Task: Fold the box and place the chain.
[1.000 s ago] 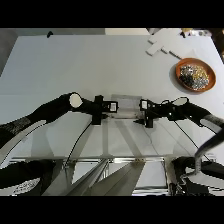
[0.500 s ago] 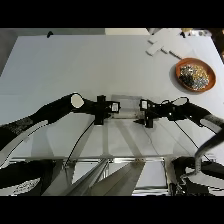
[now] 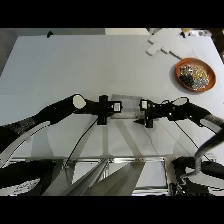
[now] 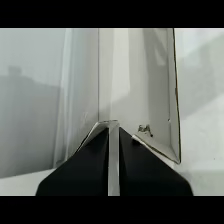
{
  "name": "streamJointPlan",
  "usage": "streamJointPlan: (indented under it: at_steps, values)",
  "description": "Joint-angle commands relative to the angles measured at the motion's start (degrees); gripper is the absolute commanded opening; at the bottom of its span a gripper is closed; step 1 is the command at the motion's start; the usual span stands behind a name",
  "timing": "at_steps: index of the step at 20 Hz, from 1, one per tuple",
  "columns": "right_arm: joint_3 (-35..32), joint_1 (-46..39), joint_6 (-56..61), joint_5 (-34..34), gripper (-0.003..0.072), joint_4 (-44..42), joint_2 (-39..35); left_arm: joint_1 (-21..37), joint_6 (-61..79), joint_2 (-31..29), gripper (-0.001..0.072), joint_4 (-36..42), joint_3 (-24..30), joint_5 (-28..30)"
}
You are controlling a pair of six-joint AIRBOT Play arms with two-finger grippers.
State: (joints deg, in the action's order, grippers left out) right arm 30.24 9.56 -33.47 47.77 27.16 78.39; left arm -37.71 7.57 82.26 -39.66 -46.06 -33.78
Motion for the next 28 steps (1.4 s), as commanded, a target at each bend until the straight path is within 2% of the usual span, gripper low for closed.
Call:
streamJointPlan:
  at_steps: [1,2,3,4,7,8,9,11,16,19,21,22,24,28]
  values:
    - [-0.02,0.02,0.0,0.0,0.0429,0.0,0.0,-0.59,0.11,0.52,0.0171,0.63,-0.02,-0.66]
    - [-0.02,0.02,0.0,0.0,0.0429,0.0,0.0,-0.61,0.11,0.55,0.0306,0.66,-0.02,-1.07]
    - [0.0,0.02,0.0,0.0,0.0429,0.0,0.0,-0.61,-0.09,0.55,0.038,0.66,-0.02,-1.25]
    - [-0.02,0.0,0.0,0.0,0.0429,0.0,0.0,-0.61,-0.07,0.52,0.0412,0.66,-0.02,-1.6]
    - [-0.02,0.0,0.0,0.0,0.0429,0.0,0.0,-0.61,-2.14,0.5,0.0419,0.63,-0.02,-2.89]
    - [-0.02,0.02,0.0,0.02,0.0429,0.0,0.0,-0.7,-5.9,0.44,0.0411,0.52,-0.02,-2.86]
    - [0.0,0.0,0.0,0.0,0.0429,0.0,0.0,-0.74,-10.27,0.22,0.0344,-0.11,-0.02,-2.84]
    - [-0.02,0.02,0.0,0.0,0.0429,0.0,0.0,-0.63,-18.91,-1.27,0.0005,-3.1,-0.02,-3.43]
    - [0.0,0.02,0.0,0.0,0.0429,0.0,0.0,2.91,-35.06,-9.42,0.0006,-14.08,-0.02,-5.75]
    - [0.0,0.0,0.0,0.0,0.0429,0.0,0.0,8.63,-56.48,-14.93,0.0006,-22.88,-0.02,-10.54]
    - [0.0,0.02,0.0,0.0,0.0429,0.0,0.0,13.6,-71.71,-15.69,0.0006,-27.61,0.02,-15.78]
    - [-0.02,0.0,0.0,0.0,0.0429,0.0,-0.02,15.72,-76.94,-15.39,0.0006,-28.48,0.39,-17.75]
    - [0.0,0.0,0.0,0.0,0.0429,0.0,-0.02,18.8,-82.31,-14.32,0.0007,-27.36,2.43,-17.88]
    - [0.0,0.0,0.0,0.0,0.0429,0.0,-0.02,18.95,-82.07,-7.72,0.0007,-18.16,3.89,-15.63]
